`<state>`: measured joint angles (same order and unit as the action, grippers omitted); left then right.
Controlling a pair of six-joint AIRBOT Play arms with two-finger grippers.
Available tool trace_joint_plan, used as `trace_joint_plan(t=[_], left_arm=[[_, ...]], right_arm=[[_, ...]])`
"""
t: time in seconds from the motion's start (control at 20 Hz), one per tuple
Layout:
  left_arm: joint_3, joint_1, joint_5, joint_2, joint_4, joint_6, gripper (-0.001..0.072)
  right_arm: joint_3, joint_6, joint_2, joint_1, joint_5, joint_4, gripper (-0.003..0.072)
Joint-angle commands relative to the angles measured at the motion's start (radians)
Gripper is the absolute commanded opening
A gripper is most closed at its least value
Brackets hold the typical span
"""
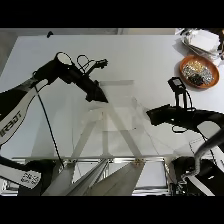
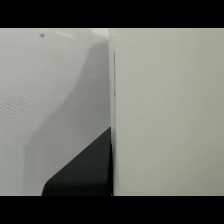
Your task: Fold the box and place the chain.
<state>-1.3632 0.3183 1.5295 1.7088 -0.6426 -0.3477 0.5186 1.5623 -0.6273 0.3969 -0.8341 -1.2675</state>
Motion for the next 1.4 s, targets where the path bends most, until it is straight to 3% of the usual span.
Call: trace_joint_plan(t=[0.0, 0.1, 0.2, 0.35, 0.5, 0.7, 0.85, 1.05, 1.35], left_arm=[[0.087, 0.001, 0.027, -0.167, -0.042, -0.055, -0.0004], [0.237, 0.002, -0.023, -0.300, -0.019, -0.037, -0.0004], [0.418, 0.005, -0.154, -0.425, 0.017, 0.045, -0.0003], [0.572, 0.016, -0.280, -0.465, 0.010, 0.175, 0.0001], [0.574, 0.055, -0.294, -0.407, -0.050, 0.221, 0.0001], [0.573, 0.095, -0.488, -0.351, -0.027, 0.315, 0.0001], [0.573, 0.097, -0.486, -0.309, 0.005, 0.396, 0.0000], [0.573, 0.097, -0.559, -0.262, 0.024, 0.435, 0.0002], [0.573, 0.097, -0.557, -0.238, 0.096, 0.517, 0.0002]], right_arm=[[0.007, 0.000, 0.085, 0.001, -0.102, -0.013, 0.0345], [0.007, 0.001, 0.142, 0.001, -0.174, -0.011, 0.0343], [0.007, 0.001, 0.184, 0.001, -0.241, -0.006, 0.0339], [0.007, 0.001, 0.199, 0.001, -0.268, 0.022, 0.0339], [0.007, 0.000, 0.199, 0.001, -0.217, 0.074, 0.0339], [0.007, 0.000, 0.199, 0.001, -0.195, 0.077, 0.0346], [0.007, 0.000, 0.199, 0.001, -0.194, 0.068, 0.0436], [0.006, 0.000, 0.198, 0.001, -0.193, 0.066, 0.0436], [0.006, 0.000, 0.198, 0.001, -0.193, 0.043, 0.0436]])
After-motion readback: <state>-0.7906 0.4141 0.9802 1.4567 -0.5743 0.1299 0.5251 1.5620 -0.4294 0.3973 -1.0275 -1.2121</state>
